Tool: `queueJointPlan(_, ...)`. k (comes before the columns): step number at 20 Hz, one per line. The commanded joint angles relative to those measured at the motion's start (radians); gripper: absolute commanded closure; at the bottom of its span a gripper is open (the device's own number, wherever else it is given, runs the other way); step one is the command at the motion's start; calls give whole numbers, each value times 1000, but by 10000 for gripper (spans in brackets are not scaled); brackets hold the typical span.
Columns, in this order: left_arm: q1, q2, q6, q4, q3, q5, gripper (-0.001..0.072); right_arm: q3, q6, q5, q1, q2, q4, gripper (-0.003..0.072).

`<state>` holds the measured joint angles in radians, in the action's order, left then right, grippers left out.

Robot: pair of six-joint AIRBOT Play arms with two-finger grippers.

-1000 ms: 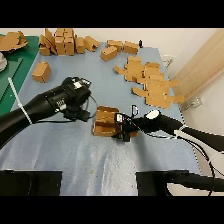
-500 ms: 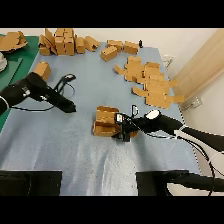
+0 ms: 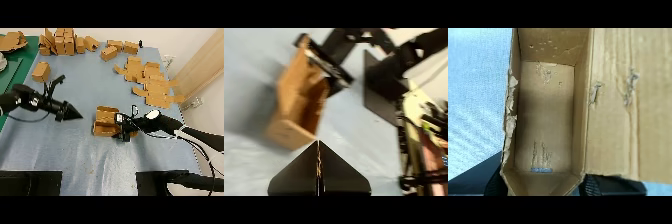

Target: Fold the box.

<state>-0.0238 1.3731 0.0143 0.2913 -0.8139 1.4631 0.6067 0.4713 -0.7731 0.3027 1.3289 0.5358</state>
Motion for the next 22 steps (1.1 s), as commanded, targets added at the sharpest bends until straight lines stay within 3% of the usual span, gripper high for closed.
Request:
queueJointPlan(1, -20, -157, -55, -61, 230, 70, 705, 0, 0, 0, 1, 0, 0, 245)
queueJointPlan(3, -20, -323, -88, -73, 386, 25, 703, 0, 0, 0, 1, 0, 0, 245)
queueJointPlan(5, -20, -478, -105, -61, 492, -154, 700, 0, 0, 0, 1, 0, 0, 245)
queueJointPlan(7, -20, -581, -105, -51, 527, -363, 699, 0, 0, 0, 1, 0, 0, 245)
queueJointPlan(9, -20, -612, -182, -50, 522, -500, 700, 0, 0, 0, 1, 0, 0, 245)
queueJointPlan(11, -20, -576, -249, -45, 497, -558, 699, 0, 0, 0, 1, 0, 0, 245)
queueJointPlan(13, -20, -492, -335, -62, 455, -543, 700, 0, 0, 0, 1, 0, 0, 246)
queueJointPlan(17, -42, -266, -498, -162, 351, -394, 699, 0, 0, 0, 1, 0, 0, 245)
queueJointPlan(19, -105, -168, -498, -110, 291, -386, 699, 0, 0, 0, 1, 0, 0, 245)
queueJointPlan(22, -195, -91, -505, 20, 213, -492, 699, 0, 0, 0, 1, 0, 0, 245)
